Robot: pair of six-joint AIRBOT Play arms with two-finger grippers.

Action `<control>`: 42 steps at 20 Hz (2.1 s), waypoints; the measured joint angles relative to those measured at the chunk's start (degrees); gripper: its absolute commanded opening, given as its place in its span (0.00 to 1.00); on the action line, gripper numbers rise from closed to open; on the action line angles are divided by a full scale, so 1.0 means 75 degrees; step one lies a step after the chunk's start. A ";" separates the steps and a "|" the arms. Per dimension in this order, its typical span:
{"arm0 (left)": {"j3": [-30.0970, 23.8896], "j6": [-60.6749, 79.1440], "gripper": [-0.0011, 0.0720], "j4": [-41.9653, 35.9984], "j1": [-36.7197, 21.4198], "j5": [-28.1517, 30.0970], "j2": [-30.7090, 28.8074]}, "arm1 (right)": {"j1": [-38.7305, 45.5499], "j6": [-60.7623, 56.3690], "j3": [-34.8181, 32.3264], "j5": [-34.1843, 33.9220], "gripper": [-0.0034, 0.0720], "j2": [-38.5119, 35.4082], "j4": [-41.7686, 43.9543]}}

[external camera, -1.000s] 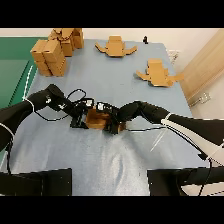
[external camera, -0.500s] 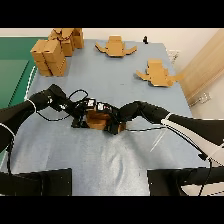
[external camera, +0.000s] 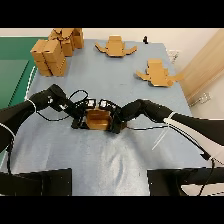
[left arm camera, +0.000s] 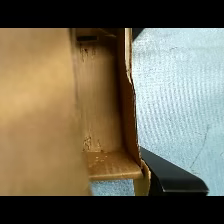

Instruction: Fold the box.

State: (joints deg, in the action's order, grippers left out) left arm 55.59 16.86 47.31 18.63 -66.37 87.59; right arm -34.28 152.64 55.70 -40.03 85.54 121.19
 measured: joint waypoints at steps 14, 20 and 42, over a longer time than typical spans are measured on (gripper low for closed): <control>-0.0009 -0.0388 0.35 0.0268 0.0000 0.0189 0.0000 | 0.0399 -0.0216 0.0006 -0.1836 1.00 -0.0539 -0.0446; -0.0009 -0.0443 0.35 0.0271 0.0000 0.0219 0.0000 | 0.0618 -0.0472 0.0006 -0.1923 0.41 -0.1486 -0.0216; -0.0009 -0.0460 0.17 0.0259 -0.0003 0.0198 0.0000 | 0.0058 -0.1938 0.2608 -0.0105 0.05 0.1638 0.2183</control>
State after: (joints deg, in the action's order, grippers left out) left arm 55.53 13.41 49.25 18.61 -64.88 87.59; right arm -33.85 138.10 75.26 -40.82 97.82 137.56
